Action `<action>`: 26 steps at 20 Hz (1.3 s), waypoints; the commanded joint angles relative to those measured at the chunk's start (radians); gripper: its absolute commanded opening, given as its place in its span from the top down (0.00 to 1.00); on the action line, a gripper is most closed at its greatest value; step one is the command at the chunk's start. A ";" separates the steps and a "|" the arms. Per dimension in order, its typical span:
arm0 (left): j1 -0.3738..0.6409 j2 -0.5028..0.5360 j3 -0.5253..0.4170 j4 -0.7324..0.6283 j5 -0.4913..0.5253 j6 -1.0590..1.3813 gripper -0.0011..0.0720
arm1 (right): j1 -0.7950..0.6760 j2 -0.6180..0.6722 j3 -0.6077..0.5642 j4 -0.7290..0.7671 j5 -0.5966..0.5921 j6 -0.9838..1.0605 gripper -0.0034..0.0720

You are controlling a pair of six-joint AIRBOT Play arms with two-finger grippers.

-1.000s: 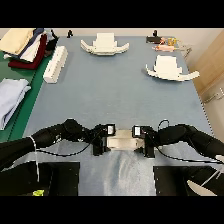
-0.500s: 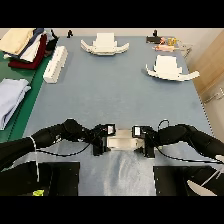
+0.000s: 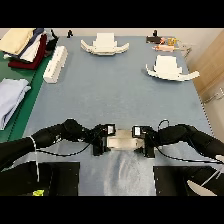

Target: Fold the box.

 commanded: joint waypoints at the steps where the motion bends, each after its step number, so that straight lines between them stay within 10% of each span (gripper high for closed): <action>1: 0.000 0.000 0.001 0.000 0.000 0.000 0.28 | 0.000 0.001 0.000 0.000 0.000 0.001 0.28; 9: 0.000 0.000 0.001 0.000 0.000 0.000 0.28 | 0.000 0.001 0.001 0.000 -0.006 0.000 0.26; 11: 0.000 0.000 0.001 0.000 0.000 0.000 0.28 | 0.000 0.001 0.003 -0.003 -0.011 0.000 0.00; 16: 0.000 0.000 0.001 0.000 0.000 0.000 0.28 | -0.002 0.002 0.009 -0.031 -0.070 0.001 0.00; 26: 0.000 0.000 0.001 0.000 0.000 0.000 0.28 | -0.018 0.151 0.201 -0.439 -0.449 0.468 0.00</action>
